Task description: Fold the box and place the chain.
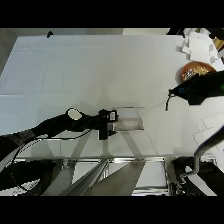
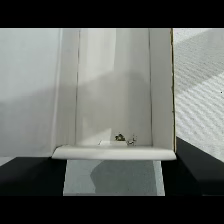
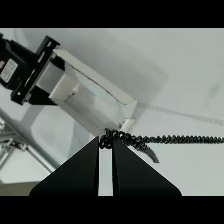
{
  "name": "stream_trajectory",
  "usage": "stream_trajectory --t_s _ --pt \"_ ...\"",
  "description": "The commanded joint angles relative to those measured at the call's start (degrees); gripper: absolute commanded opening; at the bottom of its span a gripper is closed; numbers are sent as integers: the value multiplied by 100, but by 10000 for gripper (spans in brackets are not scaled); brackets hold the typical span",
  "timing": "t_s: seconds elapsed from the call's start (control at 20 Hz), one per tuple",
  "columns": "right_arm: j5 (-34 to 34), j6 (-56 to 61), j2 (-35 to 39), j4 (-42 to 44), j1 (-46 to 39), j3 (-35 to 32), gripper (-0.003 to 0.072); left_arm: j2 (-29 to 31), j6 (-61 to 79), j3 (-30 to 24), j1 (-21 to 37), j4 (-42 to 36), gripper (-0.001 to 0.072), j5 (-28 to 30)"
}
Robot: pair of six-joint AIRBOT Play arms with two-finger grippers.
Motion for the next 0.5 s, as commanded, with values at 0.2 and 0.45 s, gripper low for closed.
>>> stream_trajectory --t_s 0.2,0.45 --pt "-214 -4 490 -2 1178 -74 15 4 2 2 4 2 413 2" --pt "-647 -39 485 -2 1665 -330 15 4 2 2 4 2 413 2"
